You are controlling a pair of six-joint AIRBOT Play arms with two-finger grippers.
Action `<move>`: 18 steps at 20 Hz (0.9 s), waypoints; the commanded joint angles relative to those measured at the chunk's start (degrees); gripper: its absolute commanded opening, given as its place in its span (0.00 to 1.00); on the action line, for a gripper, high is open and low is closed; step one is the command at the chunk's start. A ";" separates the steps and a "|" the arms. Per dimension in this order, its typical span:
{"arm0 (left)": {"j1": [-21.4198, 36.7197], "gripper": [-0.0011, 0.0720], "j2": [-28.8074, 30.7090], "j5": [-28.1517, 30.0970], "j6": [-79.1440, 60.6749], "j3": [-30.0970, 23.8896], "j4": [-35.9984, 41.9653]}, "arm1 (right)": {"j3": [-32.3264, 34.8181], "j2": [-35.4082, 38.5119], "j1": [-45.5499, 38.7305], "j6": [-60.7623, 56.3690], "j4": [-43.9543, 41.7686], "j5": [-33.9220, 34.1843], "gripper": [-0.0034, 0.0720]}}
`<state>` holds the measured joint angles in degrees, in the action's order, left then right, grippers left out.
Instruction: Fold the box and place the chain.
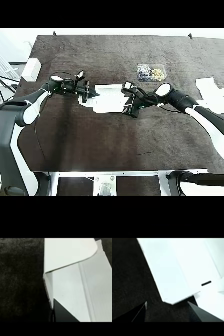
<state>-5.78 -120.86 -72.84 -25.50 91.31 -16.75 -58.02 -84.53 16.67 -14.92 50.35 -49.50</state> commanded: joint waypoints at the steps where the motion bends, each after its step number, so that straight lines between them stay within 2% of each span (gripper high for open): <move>1: 0.00 0.04 0.02 0.00 0.00 0.04 0.31 | 0.81 -0.96 2.29 3.65 -0.15 3.74 0.82; 7: 0.00 0.04 0.02 0.00 0.00 0.04 0.72 | 2.54 -0.96 3.45 12.76 -5.16 5.25 0.82; 10: 0.00 0.04 0.02 0.00 0.00 0.04 0.74 | 4.83 -0.96 3.52 16.35 -5.18 10.05 0.82; 18: 0.00 0.04 0.02 0.00 0.00 0.04 0.74 | 4.96 -2.78 3.58 21.62 -8.46 16.04 0.82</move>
<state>-5.78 -120.88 -72.84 -25.47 91.31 -16.01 -53.19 -86.24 20.21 5.15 42.83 -35.66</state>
